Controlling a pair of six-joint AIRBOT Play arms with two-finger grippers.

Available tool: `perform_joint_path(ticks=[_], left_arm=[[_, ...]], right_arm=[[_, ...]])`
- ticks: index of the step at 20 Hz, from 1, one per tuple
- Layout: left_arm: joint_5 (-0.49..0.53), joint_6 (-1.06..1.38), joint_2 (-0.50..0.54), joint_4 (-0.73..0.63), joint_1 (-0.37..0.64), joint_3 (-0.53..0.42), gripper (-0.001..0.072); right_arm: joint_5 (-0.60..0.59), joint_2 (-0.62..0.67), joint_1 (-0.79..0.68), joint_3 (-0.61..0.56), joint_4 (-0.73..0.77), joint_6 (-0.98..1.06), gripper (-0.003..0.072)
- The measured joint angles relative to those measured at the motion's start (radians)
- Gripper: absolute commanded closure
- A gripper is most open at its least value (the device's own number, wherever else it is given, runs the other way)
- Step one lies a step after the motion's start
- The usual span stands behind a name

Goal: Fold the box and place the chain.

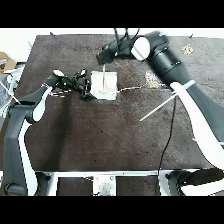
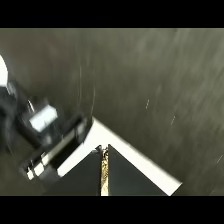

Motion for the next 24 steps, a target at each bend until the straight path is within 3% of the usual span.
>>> perform_joint_path(ticks=[1, 8, 12, 14, 18, 21, 23, 24], left_arm=[[0.000, 0.000, 0.000, 0.000, 0.000, 0.000, 0.0243], [0.000, 0.000, 0.000, 0.000, 0.000, 0.000, 0.0243], [0.000, 0.000, 0.000, 0.000, 0.000, 0.000, 0.0243], [0.000, 0.000, 0.000, 0.000, 0.000, 0.000, 0.0243], [0.000, 0.000, 0.000, 0.000, 0.000, 0.000, 0.0243], [0.000, 0.000, 0.000, 0.000, 0.000, 0.000, 0.0242], [0.000, 0.000, 0.000, 0.000, 0.000, 0.000, 0.0243], [0.000, 0.000, 0.000, 0.000, 0.000, 0.000, 0.0242]], right_arm=[[0.008, -0.020, -0.001, -0.016, 0.000, 0.007, 0.0291], [0.098, -0.055, -0.050, -0.099, -0.072, 0.106, 0.0291], [0.118, 0.000, -0.131, -0.251, -0.107, 0.187, 0.0291], [0.038, 0.049, -0.190, -0.385, -0.119, 0.258, 0.0291], [-0.244, 0.107, -0.308, -0.632, -0.079, 0.404, 0.0291], [-0.396, 0.091, -0.368, -0.727, -0.009, 0.454, 0.0292], [-0.494, 0.064, -0.394, -0.755, 0.045, 0.470, 0.0368], [-0.540, 0.048, -0.402, -0.764, 0.076, 0.476, 0.0368]])
